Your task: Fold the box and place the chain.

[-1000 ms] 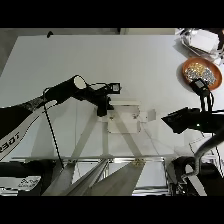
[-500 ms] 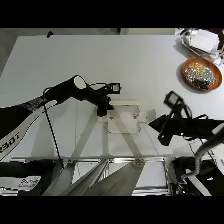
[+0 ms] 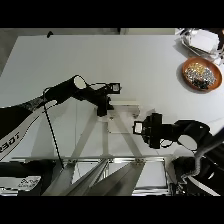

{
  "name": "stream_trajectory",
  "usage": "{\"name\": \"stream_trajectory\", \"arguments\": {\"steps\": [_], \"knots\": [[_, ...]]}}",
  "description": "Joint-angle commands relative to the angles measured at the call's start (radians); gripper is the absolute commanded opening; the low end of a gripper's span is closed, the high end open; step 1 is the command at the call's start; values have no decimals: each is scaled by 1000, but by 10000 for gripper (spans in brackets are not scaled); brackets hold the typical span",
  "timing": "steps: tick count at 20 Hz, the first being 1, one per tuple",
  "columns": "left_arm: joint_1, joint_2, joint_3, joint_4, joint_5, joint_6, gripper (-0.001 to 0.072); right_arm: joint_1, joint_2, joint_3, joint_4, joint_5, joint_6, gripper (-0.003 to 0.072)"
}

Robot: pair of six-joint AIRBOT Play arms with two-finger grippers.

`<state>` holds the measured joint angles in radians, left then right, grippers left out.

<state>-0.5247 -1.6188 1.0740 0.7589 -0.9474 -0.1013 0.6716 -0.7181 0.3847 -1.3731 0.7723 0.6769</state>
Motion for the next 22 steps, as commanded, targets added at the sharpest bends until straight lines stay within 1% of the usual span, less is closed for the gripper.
{"name": "stream_trajectory", "arguments": {"steps": [1,2,6,8,10,12,15,18,22], "knots": [[-1,0,0,-1,0,0,6,87,-16,-72,-68,-183,1,602],[-1,0,0,-1,0,0,6,105,-26,-87,-68,-219,6,602],[-1,0,0,-2,-5,0,6,106,-125,-95,-109,-268,7,601],[-1,0,0,-2,-7,0,6,105,-164,-95,-107,-321,10,601],[-1,0,0,-2,-7,0,6,105,-167,-95,-108,-380,59,601],[-1,0,0,-2,-7,0,6,105,-167,-94,-108,-404,60,600],[-1,0,0,-2,-7,0,6,105,-167,-93,-108,-403,59,599],[-1,0,0,-2,-7,0,6,98,-166,-58,-109,-377,58,599],[-1,0,0,-2,-7,0,6,-14,-166,15,-104,-252,59,599]]}}
